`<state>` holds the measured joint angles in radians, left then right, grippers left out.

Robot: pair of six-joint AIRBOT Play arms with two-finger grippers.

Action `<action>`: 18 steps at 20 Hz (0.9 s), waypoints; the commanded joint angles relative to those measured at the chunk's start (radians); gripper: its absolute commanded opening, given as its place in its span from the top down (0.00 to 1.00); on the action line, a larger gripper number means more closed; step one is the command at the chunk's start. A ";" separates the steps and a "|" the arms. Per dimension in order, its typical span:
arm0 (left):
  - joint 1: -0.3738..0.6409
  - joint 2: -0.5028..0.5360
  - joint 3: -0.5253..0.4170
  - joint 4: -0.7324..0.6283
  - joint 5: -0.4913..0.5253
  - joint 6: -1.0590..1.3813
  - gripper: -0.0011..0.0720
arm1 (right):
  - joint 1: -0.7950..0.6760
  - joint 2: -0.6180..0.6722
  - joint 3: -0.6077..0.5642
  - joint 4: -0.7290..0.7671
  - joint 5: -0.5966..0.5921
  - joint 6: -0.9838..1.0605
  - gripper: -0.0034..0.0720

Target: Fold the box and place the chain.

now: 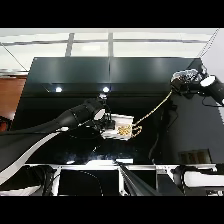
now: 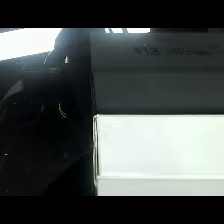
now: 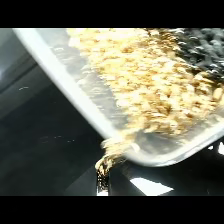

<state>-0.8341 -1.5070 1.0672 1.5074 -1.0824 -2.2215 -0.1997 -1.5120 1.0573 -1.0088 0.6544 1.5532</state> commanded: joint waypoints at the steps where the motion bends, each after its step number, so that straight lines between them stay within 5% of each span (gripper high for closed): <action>1: 0.001 0.000 0.000 0.000 0.000 0.000 0.94 | 0.000 0.130 0.028 0.012 0.157 -0.129 0.94; 10: 0.000 0.000 0.000 -0.001 0.000 0.000 0.94 | 0.008 0.765 0.029 0.095 0.417 -0.237 0.94; 18: 0.000 0.000 0.000 -0.001 0.000 0.000 0.94 | 0.052 0.865 0.012 0.295 0.683 -0.299 0.94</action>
